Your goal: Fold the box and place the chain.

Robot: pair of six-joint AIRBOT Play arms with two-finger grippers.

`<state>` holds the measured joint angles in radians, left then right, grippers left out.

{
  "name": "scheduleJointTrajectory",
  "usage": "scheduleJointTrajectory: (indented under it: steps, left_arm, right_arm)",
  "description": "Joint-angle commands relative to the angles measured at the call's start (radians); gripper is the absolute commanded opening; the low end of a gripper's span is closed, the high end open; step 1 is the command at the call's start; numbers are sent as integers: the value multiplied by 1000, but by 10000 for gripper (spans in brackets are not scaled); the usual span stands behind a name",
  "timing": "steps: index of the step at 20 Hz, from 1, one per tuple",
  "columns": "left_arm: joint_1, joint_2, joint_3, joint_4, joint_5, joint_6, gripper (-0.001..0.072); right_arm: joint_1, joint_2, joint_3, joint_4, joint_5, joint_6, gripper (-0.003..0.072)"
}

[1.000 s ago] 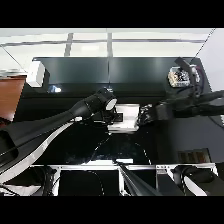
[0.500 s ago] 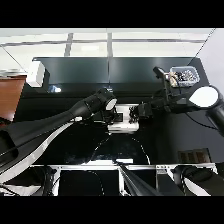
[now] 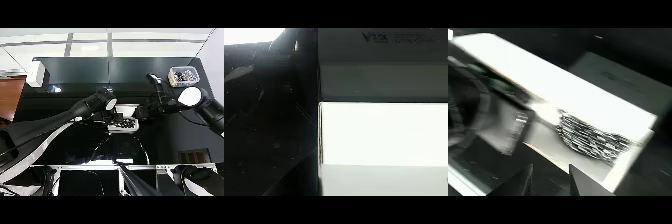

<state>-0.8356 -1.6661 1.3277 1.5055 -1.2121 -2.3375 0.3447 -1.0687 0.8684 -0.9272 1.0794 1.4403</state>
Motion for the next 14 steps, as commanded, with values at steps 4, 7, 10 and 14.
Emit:
scheduleJointTrajectory:
  steps: [4, 7, 10, 14]
  left_arm:
    - [1, 0, 0, 1, 7, 0, 22]
    - [1, 0, 0, 1, 13, 58, 22]
    - [0, 2, 27, 2, -46, 52, 399]
    - [-22, 100, 62, 119, -81, 143, 542]
  right_arm:
    - [-187, 79, 0, -230, 204, 3, 278]
    - [-197, 90, -1, -225, 203, 3, 278]
    - [-197, 90, -15, -215, 204, 2, 278]
    - [-197, 90, -29, -216, 200, -6, 278]
